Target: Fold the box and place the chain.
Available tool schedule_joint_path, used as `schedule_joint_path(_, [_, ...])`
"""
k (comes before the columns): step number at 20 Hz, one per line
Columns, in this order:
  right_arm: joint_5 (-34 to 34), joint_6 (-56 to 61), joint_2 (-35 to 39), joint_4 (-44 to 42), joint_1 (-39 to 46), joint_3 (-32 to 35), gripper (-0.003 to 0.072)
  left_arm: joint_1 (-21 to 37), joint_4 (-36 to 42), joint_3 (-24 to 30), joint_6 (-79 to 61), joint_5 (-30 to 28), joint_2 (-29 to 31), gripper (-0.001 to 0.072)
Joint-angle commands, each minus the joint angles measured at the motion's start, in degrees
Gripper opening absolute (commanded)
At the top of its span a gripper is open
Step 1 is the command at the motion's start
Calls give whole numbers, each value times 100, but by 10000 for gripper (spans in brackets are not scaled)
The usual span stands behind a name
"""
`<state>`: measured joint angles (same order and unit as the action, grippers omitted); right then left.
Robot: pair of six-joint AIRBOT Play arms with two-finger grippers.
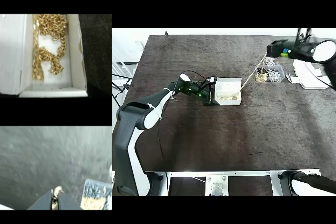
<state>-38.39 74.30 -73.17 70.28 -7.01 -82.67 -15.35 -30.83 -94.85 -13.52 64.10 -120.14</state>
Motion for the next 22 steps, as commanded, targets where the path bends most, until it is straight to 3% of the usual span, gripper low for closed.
schedule_joint_path(1, [-214,9,837,439,-361,-7,10,-2,0,2,-2,-2,0,533])
schedule_joint_path(12, [-527,223,1196,439,-1637,-4,10,-2,0,2,-2,-2,2,533])
schedule_joint_path(17, [-538,1014,1169,1034,-2179,26,9,-2,0,2,0,-2,2,533])
schedule_joint_path(22, [-487,1438,1008,1038,-2411,306,10,-2,0,2,0,-2,2,533])
